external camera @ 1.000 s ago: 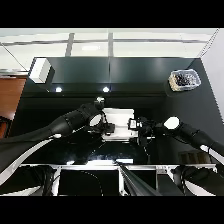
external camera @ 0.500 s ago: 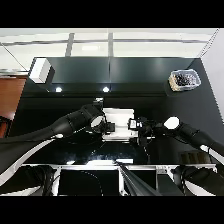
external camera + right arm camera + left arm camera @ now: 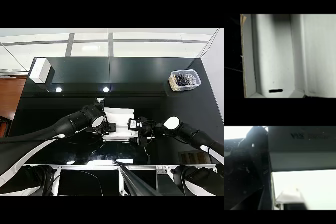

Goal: Fold the box and place the chain.

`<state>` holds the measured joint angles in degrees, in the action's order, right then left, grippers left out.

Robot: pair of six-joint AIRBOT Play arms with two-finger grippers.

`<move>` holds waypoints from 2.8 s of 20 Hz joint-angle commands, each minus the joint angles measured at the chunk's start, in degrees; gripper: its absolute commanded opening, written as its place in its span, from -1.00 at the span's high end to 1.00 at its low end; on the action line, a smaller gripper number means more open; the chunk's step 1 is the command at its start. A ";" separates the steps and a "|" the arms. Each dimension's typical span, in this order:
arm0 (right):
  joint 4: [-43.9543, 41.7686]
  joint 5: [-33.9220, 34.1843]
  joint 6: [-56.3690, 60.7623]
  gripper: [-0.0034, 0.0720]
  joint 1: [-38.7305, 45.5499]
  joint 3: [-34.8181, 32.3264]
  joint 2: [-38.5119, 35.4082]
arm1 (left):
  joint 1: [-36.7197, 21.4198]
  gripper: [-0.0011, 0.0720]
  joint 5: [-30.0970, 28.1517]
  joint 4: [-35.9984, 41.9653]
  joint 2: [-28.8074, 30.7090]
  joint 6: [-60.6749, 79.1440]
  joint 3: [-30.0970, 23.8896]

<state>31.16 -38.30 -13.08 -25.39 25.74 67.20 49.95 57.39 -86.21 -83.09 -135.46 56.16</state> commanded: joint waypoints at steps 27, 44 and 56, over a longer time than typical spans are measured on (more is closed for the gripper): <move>-0.02 -0.02 0.02 -0.34 -0.02 -0.04 -0.02 | 1.07 0.43 2.12 -0.24 -1.09 -1.75 3.13; 0.59 -1.27 1.29 -0.84 -0.02 0.11 -0.61 | 1.03 0.90 6.12 -2.29 -1.09 -2.80 4.33; 18.16 -5.18 6.82 -0.38 -0.02 1.62 -8.04 | 1.03 0.90 6.12 -2.86 -1.09 -2.82 4.76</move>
<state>46.98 -43.16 -6.46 -25.39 27.29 59.70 50.94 63.61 -88.99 -84.18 -138.21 60.86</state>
